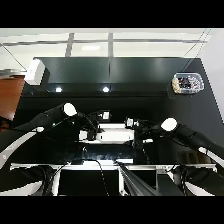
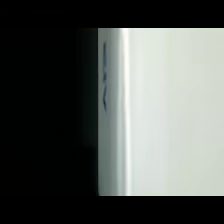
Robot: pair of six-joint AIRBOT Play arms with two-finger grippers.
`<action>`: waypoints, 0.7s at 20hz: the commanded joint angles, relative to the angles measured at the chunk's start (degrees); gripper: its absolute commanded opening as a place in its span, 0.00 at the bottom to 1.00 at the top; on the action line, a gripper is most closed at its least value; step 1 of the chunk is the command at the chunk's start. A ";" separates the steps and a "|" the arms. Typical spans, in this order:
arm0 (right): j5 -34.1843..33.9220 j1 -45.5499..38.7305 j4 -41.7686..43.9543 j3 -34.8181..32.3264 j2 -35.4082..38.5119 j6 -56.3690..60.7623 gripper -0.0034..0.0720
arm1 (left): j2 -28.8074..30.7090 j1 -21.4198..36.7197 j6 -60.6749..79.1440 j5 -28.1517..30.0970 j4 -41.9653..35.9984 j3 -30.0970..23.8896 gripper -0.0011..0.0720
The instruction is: Fold the box and place the chain.
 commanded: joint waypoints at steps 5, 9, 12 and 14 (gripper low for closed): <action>-0.96 0.39 -1.05 0.00 -0.52 -1.68 0.98 | 0.00 0.00 0.00 0.04 0.02 0.02 0.05; -1.03 0.42 -1.07 0.00 -0.87 -1.86 0.98 | 0.00 0.00 -0.02 0.04 0.02 0.02 0.05; -0.98 0.42 -1.27 0.00 -0.87 -1.86 0.98 | 0.00 0.00 -0.02 0.02 0.00 0.02 0.05; -1.01 0.42 -1.31 0.00 -0.87 -1.86 0.98 | 0.00 0.00 0.00 0.02 0.02 0.02 0.05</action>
